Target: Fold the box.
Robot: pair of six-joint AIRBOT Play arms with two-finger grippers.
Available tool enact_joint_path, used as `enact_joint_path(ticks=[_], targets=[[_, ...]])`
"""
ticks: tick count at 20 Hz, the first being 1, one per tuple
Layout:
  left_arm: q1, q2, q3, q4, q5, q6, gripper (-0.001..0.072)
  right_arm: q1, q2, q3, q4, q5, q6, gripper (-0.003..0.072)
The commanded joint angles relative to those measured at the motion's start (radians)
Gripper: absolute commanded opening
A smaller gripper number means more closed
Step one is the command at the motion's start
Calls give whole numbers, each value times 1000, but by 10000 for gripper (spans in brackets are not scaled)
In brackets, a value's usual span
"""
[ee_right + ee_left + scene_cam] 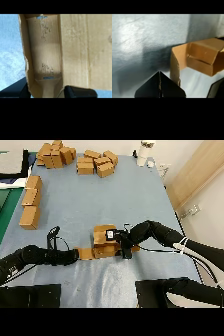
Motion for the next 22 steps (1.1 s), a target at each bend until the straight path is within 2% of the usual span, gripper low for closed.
enact_joint_path(ticks=[1, 8, 15, 16, 17, 18, 22], targets=[[-67, -11, 11, -49, 109, 3, 9, 0, 0, 0, 0, 0, 0, 441], [-202, -10, 47, -152, 165, 108, 10, 0, 0, 0, 0, 0, 0, 441], [-188, -10, 69, -155, 161, 95, 14, 0, 0, 0, 0, 0, 0, 441], [-188, -10, 72, -153, 163, 95, 201, 0, 0, 0, 0, 0, 0, 441], [-188, -10, 74, -152, 163, 96, 318, 0, 0, 0, 0, 0, 0, 441], [-188, -10, 76, -152, 163, 96, 282, 0, 0, 0, 0, 0, 0, 441], [-166, -10, 80, -153, 138, 95, 283, 0, 0, 0, 0, 0, 0, 441]])
